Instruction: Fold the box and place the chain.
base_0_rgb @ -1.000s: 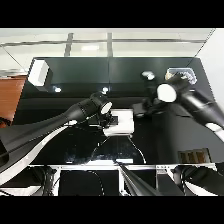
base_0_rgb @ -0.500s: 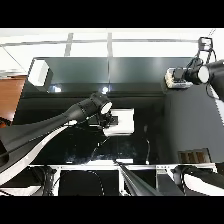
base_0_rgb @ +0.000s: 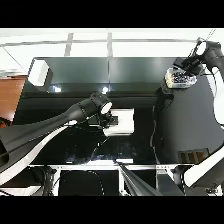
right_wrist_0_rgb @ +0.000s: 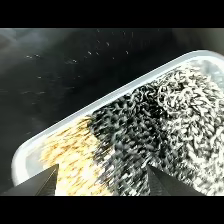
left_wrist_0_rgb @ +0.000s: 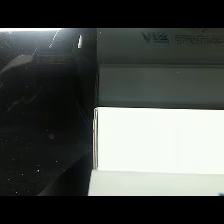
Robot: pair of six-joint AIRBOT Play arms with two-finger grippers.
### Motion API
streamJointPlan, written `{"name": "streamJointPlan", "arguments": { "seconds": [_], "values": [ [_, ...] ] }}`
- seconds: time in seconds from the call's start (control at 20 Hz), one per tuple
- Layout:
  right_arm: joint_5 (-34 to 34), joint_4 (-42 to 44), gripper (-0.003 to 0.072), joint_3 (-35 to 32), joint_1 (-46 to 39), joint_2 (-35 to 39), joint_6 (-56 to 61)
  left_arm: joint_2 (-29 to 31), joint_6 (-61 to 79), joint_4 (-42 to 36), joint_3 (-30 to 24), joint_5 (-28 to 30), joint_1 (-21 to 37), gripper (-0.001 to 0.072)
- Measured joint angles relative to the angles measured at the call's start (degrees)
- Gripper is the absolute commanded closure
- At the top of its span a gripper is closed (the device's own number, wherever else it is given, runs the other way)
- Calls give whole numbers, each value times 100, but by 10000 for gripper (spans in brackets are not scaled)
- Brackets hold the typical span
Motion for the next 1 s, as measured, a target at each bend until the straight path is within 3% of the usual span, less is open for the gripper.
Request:
{"name": "streamJointPlan", "arguments": {
  "seconds": [0.1,0.45,0.5,0.65,0.85,1.0],
  "values": [
    [175,37,142,254,-105,-258,2,0,0,0,0,-2,0,683],
    [435,343,145,514,-332,-529,-299,0,0,0,0,-13,0,683],
    [472,382,331,520,-337,-540,-330,0,0,-2,0,-13,0,683],
    [575,452,675,531,-354,-553,-369,0,0,0,0,-13,0,683],
    [896,492,674,551,-361,-380,-476,0,0,0,0,-13,0,683],
    [1019,448,674,555,-361,166,-905,0,0,2,0,-28,0,683]
  ]
}}
